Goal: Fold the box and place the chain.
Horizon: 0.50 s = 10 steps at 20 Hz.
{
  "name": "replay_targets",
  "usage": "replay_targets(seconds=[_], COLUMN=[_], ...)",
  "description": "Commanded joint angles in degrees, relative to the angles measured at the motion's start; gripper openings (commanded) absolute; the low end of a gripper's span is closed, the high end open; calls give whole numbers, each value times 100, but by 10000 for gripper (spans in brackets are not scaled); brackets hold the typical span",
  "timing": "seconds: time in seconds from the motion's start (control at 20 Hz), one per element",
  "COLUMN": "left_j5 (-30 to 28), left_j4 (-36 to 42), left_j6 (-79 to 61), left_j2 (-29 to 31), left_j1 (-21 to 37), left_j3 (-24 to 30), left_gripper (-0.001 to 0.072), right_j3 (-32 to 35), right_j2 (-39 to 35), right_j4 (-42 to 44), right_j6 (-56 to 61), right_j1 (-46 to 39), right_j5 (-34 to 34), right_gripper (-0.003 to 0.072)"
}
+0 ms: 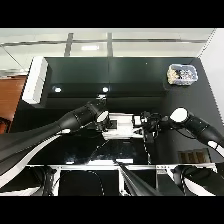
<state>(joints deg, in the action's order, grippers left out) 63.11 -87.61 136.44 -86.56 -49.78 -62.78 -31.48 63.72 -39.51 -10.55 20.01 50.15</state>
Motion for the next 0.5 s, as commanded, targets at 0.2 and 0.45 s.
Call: replay_targets(seconds=[0.2,0.45], left_j5=[-155,-153], left_j4=[4,2], left_j6=[7,7], left_j2=[4,4], left_j1=[4,4], left_j3=[-2,-2], left_gripper=[27,26], right_j3=[-4,-4], right_j2=[461,494], right_j4=[861,861], right_j6=[28,588], right_j1=[275,243], right_j5=[-133,-297], right_gripper=[198,332])
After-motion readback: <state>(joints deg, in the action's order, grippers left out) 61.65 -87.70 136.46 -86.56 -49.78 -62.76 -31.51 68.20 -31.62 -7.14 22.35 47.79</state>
